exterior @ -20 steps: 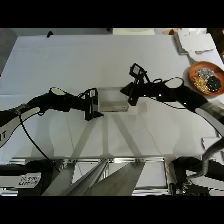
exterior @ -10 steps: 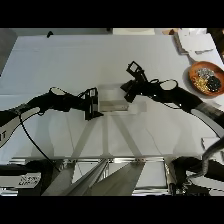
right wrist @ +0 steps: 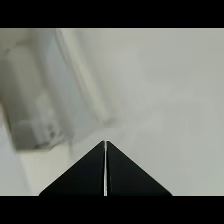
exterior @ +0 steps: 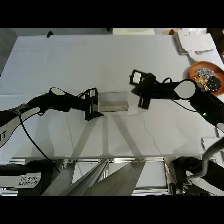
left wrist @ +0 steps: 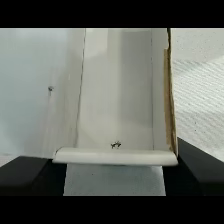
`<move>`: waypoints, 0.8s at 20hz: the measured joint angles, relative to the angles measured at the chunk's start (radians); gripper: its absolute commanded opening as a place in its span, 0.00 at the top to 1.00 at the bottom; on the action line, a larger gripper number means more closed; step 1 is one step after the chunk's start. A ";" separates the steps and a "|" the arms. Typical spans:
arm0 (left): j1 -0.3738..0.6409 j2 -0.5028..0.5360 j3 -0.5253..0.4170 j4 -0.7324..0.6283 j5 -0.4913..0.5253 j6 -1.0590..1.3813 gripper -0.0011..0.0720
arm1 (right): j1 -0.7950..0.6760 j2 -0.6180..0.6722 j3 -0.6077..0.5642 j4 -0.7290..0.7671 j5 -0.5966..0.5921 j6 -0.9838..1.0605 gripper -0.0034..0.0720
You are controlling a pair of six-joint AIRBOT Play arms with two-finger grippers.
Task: Fold the box and place the chain.
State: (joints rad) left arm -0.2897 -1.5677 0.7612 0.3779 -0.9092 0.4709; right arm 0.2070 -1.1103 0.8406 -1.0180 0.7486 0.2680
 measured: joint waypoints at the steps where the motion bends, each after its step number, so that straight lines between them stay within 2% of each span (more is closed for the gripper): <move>1: 0.000 0.000 0.000 0.000 0.000 0.000 0.55 | 0.000 -0.004 0.000 -0.028 0.020 0.017 0.93; 3: 0.000 0.000 0.000 0.000 0.000 0.000 0.55 | 0.000 -0.033 -0.001 -0.079 0.049 0.040 0.93; 5: 0.000 0.000 0.000 0.000 0.000 0.000 0.55 | 0.000 -0.076 -0.001 -0.115 0.060 0.049 0.74; 6: 0.000 0.000 0.000 0.000 0.000 0.000 0.55 | -0.001 -0.103 -0.002 -0.129 0.065 0.044 0.68; 10: 0.000 0.000 0.000 0.000 0.000 0.000 0.55 | -0.011 -0.212 -0.002 -0.085 0.074 -0.077 0.68; 13: 0.000 0.000 0.000 0.000 0.000 0.000 0.55 | -0.014 -0.266 -0.002 0.005 0.085 -0.216 0.49; 16: 0.000 0.000 0.000 0.000 0.000 0.000 0.55 | -0.015 -0.288 -0.002 0.078 0.073 -0.313 0.50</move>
